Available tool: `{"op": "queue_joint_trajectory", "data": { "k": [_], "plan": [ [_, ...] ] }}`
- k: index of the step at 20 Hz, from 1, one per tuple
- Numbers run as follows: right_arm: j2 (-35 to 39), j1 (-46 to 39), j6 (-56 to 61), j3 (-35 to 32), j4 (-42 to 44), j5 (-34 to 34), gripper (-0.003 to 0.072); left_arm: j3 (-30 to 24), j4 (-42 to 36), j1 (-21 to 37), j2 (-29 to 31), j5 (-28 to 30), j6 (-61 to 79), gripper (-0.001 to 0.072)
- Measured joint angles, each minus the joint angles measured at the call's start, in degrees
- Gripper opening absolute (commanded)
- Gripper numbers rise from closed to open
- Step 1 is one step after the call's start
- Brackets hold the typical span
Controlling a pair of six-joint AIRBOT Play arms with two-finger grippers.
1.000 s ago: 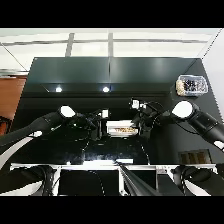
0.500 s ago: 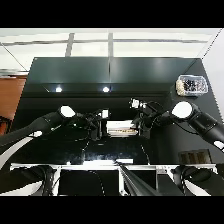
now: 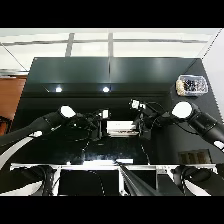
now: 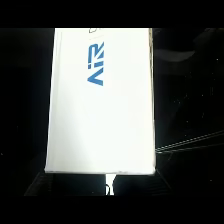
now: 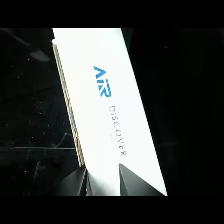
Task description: Fold the box and place the chain.
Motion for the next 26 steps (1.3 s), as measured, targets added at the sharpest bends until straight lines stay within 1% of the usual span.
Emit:
{"op": "queue_joint_trajectory", "data": {
  "k": [15, 26],
  "plan": [
    [0.0, 0.0, 1.7, 0.0, -0.1, 1.0, 0.0212, 0.0, 0.0, 0.0, 0.0, 0.0, 0.0, 0.0371],
    [0.0, 0.0, 3.1, -1.4, 0.3, 0.2, 0.0211, 0.0, 0.0, 0.0, 0.0, 0.0, 0.0, 0.0371]
  ]
}}
